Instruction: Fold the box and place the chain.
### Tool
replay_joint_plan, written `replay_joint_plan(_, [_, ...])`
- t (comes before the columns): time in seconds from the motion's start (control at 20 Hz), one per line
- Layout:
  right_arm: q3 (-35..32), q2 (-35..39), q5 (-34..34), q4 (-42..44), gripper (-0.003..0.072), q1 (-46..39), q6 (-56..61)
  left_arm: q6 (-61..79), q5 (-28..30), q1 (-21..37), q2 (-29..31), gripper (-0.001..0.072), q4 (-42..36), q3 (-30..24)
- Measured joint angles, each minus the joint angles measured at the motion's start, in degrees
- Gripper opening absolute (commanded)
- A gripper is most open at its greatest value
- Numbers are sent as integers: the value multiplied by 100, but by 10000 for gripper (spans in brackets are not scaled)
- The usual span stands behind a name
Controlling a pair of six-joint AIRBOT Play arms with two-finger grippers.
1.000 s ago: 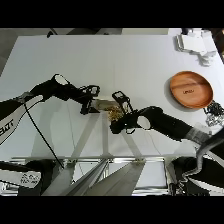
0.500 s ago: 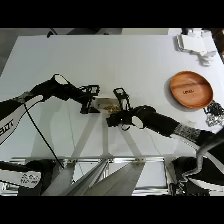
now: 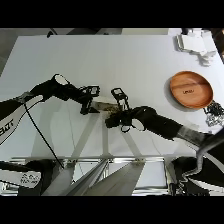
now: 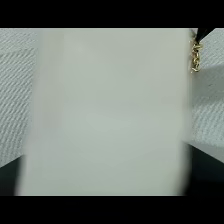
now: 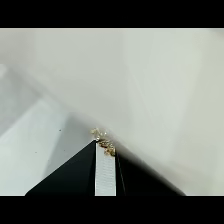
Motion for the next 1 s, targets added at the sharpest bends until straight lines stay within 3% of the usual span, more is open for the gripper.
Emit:
replay_joint_plan(0.25, [240, 684, 197, -11, 17, -144, -151, -20, 9, 0, 0, 433, -9, 0])
replay_joint_plan(0.55, [643, 654, 330, -103, 20, -664, -507, -26, 17, 0, 0, 433, -13, 0])
replay_joint_plan(0.6, [667, 599, 376, -125, 79, -726, -549, -26, 20, 0, 0, 433, -15, 0])
replay_joint_plan(0.65, [684, 549, 444, -144, 292, -767, -610, -28, 20, 0, 0, 433, -13, 0])
replay_joint_plan(0.7, [699, 511, 507, -142, 407, -791, -704, -26, 20, 0, 0, 433, -15, 0])
replay_joint_plan(0.95, [728, 654, 1045, -57, 414, -643, -1412, -24, 22, 0, 0, 433, -13, 0])
replay_joint_plan(1.0, [732, 732, 1200, -68, 464, -562, -1502, -24, 22, 0, 0, 433, -13, 0])
